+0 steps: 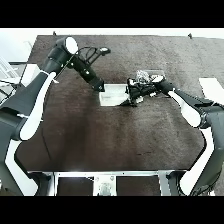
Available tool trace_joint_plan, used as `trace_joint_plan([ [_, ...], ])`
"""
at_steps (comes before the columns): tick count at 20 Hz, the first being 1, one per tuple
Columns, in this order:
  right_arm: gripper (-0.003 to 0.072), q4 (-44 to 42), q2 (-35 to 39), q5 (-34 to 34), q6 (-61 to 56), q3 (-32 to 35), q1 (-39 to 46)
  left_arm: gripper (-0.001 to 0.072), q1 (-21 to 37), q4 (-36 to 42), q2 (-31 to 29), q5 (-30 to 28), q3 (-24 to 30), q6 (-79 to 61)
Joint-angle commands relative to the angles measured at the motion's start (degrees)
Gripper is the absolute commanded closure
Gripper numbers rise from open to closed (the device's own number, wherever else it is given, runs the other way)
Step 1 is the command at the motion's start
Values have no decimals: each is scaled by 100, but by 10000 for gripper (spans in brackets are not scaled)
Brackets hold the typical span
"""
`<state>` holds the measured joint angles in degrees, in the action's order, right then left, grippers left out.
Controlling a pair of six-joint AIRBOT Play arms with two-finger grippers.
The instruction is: Fold the box and place the chain.
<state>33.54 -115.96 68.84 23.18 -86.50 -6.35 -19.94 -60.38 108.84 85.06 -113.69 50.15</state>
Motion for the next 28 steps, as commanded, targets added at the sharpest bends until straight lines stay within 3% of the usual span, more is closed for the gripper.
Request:
trace_joint_plan([
  [1,249,-2,0,0,-2,2,-4,154,409,494,-11,-302,592,-2885],
  [5,249,-4,0,0,0,2,-4,140,857,778,4,-625,1447,-3762],
  [6,249,-4,0,0,-2,2,-4,-11,938,833,4,-693,1670,-4249],
  [9,249,-4,0,0,-2,2,-4,-8,1067,1276,4,-909,2199,-5108],
  [12,248,-4,0,0,0,2,-4,-8,1064,1506,4,-1665,2426,-5689],
  [16,249,-4,0,0,-2,2,-4,-8,1064,2396,7,-2323,2796,-6518],
  [21,249,-2,0,0,-2,2,-4,-8,1062,3136,11,-2352,3147,-7434],
  [28,249,-2,0,0,-2,2,-4,-8,1064,3128,11,-2140,3152,-7265],
])
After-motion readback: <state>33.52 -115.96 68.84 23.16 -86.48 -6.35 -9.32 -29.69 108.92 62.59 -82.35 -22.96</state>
